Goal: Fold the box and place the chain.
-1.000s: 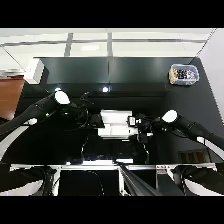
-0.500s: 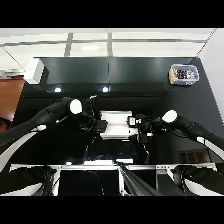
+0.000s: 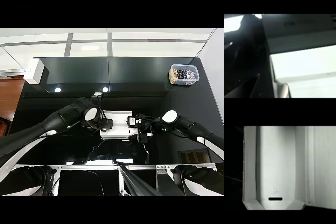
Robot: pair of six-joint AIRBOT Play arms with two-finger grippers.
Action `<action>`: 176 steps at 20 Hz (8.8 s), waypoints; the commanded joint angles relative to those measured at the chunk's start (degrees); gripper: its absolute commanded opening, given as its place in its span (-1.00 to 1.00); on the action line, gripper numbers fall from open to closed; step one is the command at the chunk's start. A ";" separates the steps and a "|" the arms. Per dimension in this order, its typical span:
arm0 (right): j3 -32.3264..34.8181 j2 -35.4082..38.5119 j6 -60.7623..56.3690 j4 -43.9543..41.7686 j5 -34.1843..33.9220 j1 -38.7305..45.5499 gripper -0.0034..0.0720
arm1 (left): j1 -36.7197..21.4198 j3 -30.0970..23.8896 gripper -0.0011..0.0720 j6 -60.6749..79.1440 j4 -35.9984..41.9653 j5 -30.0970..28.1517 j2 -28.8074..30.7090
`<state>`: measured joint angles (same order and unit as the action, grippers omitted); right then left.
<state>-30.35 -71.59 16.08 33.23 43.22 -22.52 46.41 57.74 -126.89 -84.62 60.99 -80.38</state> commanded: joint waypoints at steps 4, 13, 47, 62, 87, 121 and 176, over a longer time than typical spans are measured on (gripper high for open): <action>0.02 0.02 0.02 0.00 -0.02 0.00 0.34 | 2.40 1.07 0.11 -8.52 -2.25 2.54 -2.73; 0.02 0.02 0.00 0.00 0.00 0.00 0.34 | 2.64 3.04 -0.91 -10.25 -1.70 2.45 -4.39; 0.07 8.07 -6.08 7.15 5.22 0.00 -0.30 | 2.58 3.06 -0.90 -8.09 -1.64 4.09 -4.98; 0.48 5.07 -13.49 -2.12 -2.32 -3.56 -0.38 | 2.54 3.06 -0.90 -8.11 -1.66 4.02 -4.98; 10.91 7.93 -76.70 0.68 17.77 42.42 -0.88 | 2.51 3.06 -0.90 -8.11 -1.88 3.89 -4.98; -14.91 -0.39 -112.26 22.49 9.97 -7.02 0.15 | 2.54 3.06 -0.90 -8.11 -1.88 3.74 -5.01; -27.12 13.68 -135.97 84.67 22.58 -6.97 0.11 | 2.54 3.06 -0.90 -8.13 -1.88 2.62 -5.01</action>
<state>-57.12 -62.00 -122.85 99.09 65.78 -35.09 48.99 60.80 -135.04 -86.52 64.25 -85.41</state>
